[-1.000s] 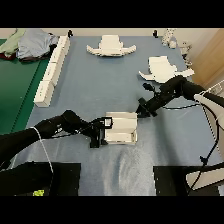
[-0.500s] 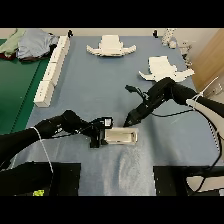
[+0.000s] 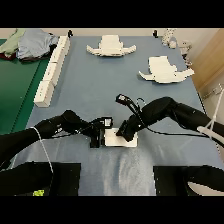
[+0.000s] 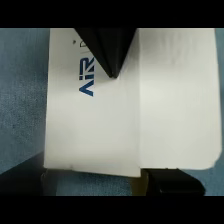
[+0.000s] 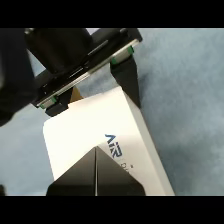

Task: Fold the box.

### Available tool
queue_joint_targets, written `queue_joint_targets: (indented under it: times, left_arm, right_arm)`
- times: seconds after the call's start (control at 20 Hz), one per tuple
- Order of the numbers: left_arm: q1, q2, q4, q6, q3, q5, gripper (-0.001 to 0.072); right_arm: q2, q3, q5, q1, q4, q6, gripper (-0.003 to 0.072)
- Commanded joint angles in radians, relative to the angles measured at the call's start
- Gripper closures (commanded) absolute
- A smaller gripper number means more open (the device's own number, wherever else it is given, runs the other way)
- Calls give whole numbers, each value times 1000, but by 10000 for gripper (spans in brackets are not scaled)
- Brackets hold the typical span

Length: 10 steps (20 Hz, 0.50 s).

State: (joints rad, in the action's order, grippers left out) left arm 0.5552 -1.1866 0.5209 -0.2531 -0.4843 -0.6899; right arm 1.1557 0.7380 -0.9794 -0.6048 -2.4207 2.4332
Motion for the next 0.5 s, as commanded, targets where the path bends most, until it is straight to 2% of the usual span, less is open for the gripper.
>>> queue_joint_targets:
  times: [0.0,0.1,0.15,0.2,0.3,0.35,0.4,0.45]
  left_arm:
    - [0,0,0,0,0,1,202]
    - [0,0,0,0,0,0,202]
    - [0,0,0,0,0,1,202]
    - [0,0,0,0,0,1,202]
    - [0,0,0,0,0,1,202]
    - [0,0,0,0,0,0,202]
    - [0,0,0,0,0,0,202]
    - [0,0,0,0,0,0,202]
  right_arm:
    - [-100,-101,197,-89,9,115,685]
    - [-165,-165,307,-132,9,201,685]
    - [-195,-190,359,-149,9,244,659]
    - [-218,-203,387,-164,9,280,610]
    - [-247,-208,396,-172,9,343,378]
    - [-253,-208,395,-172,9,370,296]
    - [-251,-208,395,-172,10,397,263]
    - [-248,-208,395,-172,17,416,263]
